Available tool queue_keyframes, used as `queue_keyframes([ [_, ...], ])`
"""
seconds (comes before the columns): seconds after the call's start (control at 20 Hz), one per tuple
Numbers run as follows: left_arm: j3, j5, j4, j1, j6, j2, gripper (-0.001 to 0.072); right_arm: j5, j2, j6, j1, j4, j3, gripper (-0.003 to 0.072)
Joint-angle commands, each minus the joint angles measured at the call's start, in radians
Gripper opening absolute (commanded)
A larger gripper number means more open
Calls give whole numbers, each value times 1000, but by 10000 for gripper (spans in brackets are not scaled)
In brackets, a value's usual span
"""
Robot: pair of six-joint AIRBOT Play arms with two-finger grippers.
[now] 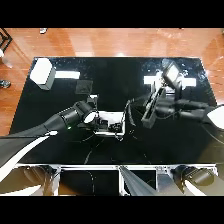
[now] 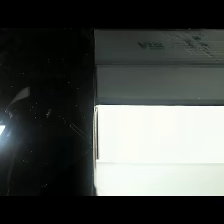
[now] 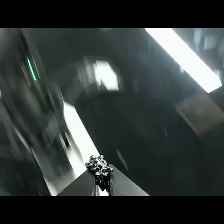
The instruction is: Fold the box and place the chain.
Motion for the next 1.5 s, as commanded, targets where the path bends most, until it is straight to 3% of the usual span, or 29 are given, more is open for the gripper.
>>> queue_keyframes([
  [0.0, 0, 2, 0, -1, 0, 0, 27, -35, 13, 55, 0, 225, 74, 23],
  [0.15, 0, 2, 0, -1, 0, 0, 27, -53, 12, 54, 0, 328, 77, 23],
  [0.75, 0, 2, 0, -1, 0, 0, 27, -33, 5, 53, 0, 261, 77, 23],
  [0.9, 0, 1, 0, -1, 0, 0, 27, -48, 5, 58, -2, 147, 77, 23],
  [1.2, 0, 2, 1, -1, 0, 0, 27, -17, 29, 133, -6, 58, 105, 23],
  [1.45, 0, 1, 0, -1, 0, 0, 26, 97, 50, 241, -26, -37, 126, 23],
])
